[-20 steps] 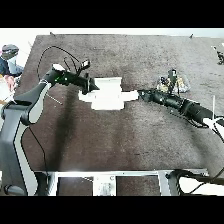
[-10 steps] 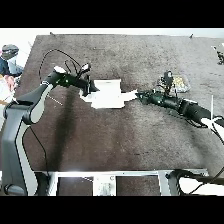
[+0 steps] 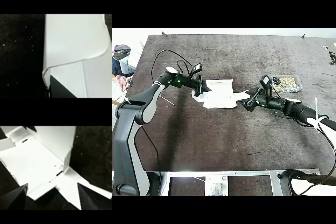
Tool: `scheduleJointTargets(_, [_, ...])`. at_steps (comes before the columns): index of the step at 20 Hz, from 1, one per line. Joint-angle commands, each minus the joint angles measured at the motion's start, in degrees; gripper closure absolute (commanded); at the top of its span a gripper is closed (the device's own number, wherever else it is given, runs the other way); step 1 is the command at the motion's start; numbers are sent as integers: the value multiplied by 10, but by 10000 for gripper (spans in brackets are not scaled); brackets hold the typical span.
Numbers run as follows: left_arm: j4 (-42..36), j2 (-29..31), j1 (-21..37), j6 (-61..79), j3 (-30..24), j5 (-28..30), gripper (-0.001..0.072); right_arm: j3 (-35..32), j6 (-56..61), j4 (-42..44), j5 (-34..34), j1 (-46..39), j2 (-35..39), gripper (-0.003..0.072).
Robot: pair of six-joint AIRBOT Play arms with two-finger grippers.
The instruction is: Fold the box and place the chain.
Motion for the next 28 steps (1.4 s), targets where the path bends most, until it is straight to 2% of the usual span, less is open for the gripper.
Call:
scheduleJointTargets(1, [1,0,0,0,0,1,697,44,-7,-114,-19,40,-14,-8])
scheduleJointTargets(5, [1,0,0,0,0,1,697,113,94,-338,-13,72,-66,-8])
scheduleJointTargets(7, [1,0,0,0,0,2,697,137,122,-383,-7,92,-87,-9])
scheduleJointTargets(13, [1,0,0,0,0,2,697,186,130,-397,-62,118,-135,-8])
scheduleJointTargets(16, [0,0,0,0,0,2,697,206,134,-406,-61,118,-148,-8])
scheduleJointTargets(28, [0,0,0,0,0,1,697,224,143,-390,-95,94,-104,-9])
